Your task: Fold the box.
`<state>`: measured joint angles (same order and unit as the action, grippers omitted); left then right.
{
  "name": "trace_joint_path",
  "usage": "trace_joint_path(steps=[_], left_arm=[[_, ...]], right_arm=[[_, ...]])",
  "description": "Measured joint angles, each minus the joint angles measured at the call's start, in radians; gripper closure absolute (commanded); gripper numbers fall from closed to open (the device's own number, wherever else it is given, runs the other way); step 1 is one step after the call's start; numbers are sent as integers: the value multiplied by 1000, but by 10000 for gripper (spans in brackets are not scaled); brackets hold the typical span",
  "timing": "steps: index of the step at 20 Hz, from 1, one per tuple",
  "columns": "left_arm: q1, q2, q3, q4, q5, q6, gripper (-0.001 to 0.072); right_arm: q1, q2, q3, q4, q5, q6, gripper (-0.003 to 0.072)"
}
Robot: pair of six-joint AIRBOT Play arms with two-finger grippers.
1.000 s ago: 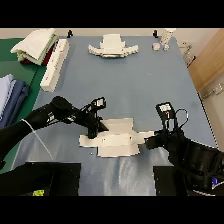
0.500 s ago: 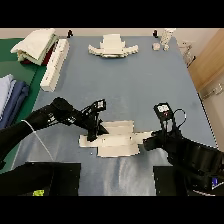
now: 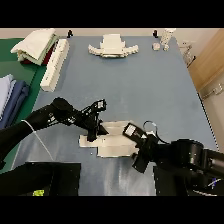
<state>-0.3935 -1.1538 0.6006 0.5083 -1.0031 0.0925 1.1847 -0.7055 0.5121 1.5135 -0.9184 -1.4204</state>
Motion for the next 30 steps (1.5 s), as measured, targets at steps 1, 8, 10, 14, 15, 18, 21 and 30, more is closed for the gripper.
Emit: trace_joint_path(steps=[1, 8, 10, 14, 15, 18, 21, 30], left_arm=[[0, 0, 0, 0, 0, 0, 695], [0, 0, 0, 0, -2, 0, 695], [0, 0, 0, 0, -1, 0, 695], [0, 0, 0, 0, -1, -1, 695], [0, 0, 0, 0, 0, 0, 695], [0, 0, 0, 0, 0, -1, 695], [0, 0, 0, 0, 0, -1, 695], [0, 0, 0, 0, 0, -1, 695]], right_arm=[[0, -26, 0, 18, 7, -69, 198], [0, -209, 0, 43, 59, -299, 200], [1, -225, 0, -16, 87, -258, 200], [0, -220, 3, -181, 128, -65, 199], [0, -214, 6, -219, 133, -7, 199], [0, -198, 18, -281, 140, 97, 195], [-1, -189, 27, -309, 120, 146, -34], [-80, -179, 54, -286, 55, 49, -34]])
